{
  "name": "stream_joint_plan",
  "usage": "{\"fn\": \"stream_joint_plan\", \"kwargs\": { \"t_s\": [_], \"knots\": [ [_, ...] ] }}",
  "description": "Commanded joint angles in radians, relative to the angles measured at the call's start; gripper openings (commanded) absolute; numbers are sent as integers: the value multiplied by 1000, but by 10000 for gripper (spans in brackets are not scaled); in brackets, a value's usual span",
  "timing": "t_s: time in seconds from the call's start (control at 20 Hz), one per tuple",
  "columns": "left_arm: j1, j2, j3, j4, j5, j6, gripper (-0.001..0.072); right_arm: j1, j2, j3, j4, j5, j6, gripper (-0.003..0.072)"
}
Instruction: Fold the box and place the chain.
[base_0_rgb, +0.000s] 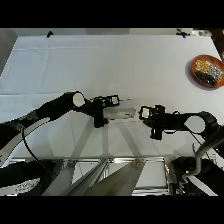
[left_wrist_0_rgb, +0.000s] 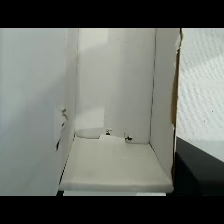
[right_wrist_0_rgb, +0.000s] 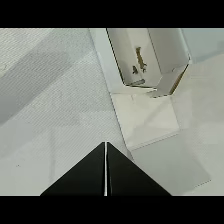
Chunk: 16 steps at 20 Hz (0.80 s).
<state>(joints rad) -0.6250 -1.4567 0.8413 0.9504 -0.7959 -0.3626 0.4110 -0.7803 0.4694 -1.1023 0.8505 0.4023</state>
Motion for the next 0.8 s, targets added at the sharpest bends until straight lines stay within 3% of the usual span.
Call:
{"fn": "stream_joint_plan", "kwargs": {
  "t_s": [0.0,0.3,0.4,0.5,0.6,0.65,0.7,0.75],
  "knots": [
    [0,-5,-1,8,-2,0,325,0,1,0,1,-41,-26,14],
    [0,-5,-1,8,-3,7,337,0,-43,0,0,-149,-127,23],
    [0,-5,-1,8,-2,6,348,0,-63,0,1,-162,-126,176],
    [0,-5,-1,8,-1,6,348,0,-85,0,0,-163,-126,189],
    [0,-5,-1,8,0,6,348,0,-103,0,5,-185,-126,186],
    [0,-5,-1,8,0,4,348,0,-113,0,3,-205,-127,145],
    [0,-5,-1,7,-5,-2,348,0,-123,0,2,-231,-127,31],
    [0,-5,-1,7,-5,-2,348,0,-133,0,-2,-264,-134,11]
  ]
}}
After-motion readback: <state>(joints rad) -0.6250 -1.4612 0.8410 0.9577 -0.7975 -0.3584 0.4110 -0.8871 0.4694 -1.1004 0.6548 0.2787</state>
